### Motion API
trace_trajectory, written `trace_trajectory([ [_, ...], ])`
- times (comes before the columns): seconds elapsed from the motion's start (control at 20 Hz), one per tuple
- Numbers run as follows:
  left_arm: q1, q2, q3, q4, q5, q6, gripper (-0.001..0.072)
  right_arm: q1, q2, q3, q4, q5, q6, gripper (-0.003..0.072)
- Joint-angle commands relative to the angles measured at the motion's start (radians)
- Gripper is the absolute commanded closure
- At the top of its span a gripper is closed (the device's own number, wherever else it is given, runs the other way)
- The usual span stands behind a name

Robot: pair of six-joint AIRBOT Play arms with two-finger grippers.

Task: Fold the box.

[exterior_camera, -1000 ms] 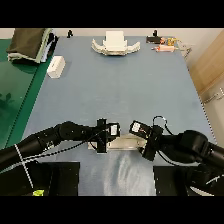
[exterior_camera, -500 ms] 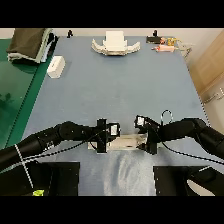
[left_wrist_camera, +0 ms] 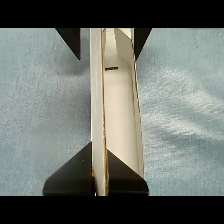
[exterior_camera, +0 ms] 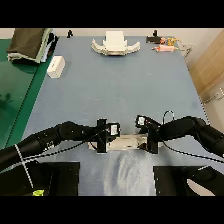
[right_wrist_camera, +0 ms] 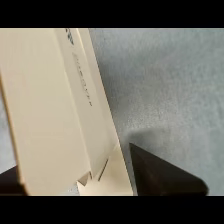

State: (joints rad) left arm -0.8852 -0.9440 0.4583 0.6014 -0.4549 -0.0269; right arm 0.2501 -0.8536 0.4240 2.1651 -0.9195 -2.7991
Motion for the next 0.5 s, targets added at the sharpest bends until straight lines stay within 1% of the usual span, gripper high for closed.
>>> trace_trajectory([
  [0.0, 0.0, 0.0, 0.001, 0.001, 0.0, 0.0, 0.0698, 0.0, -0.003, -0.006, -0.003, -0.058, -0.002, -0.0029],
  [0.05, 0.0, 0.0, 0.001, 0.0, 0.0, 0.0, 0.0697, 0.0, -0.003, -0.012, -0.002, -0.053, -0.005, -0.0029],
  [0.25, 0.0, 0.0, 0.001, 0.0, 0.0, 0.0, 0.0697, 0.0, -0.018, -0.038, 0.066, 0.016, -0.133, -0.0029],
  [0.45, 0.0, 0.0, 0.001, 0.001, 0.0, 0.0, 0.0697, 0.0, -0.056, -0.039, 0.094, 0.023, -0.179, -0.0017],
])
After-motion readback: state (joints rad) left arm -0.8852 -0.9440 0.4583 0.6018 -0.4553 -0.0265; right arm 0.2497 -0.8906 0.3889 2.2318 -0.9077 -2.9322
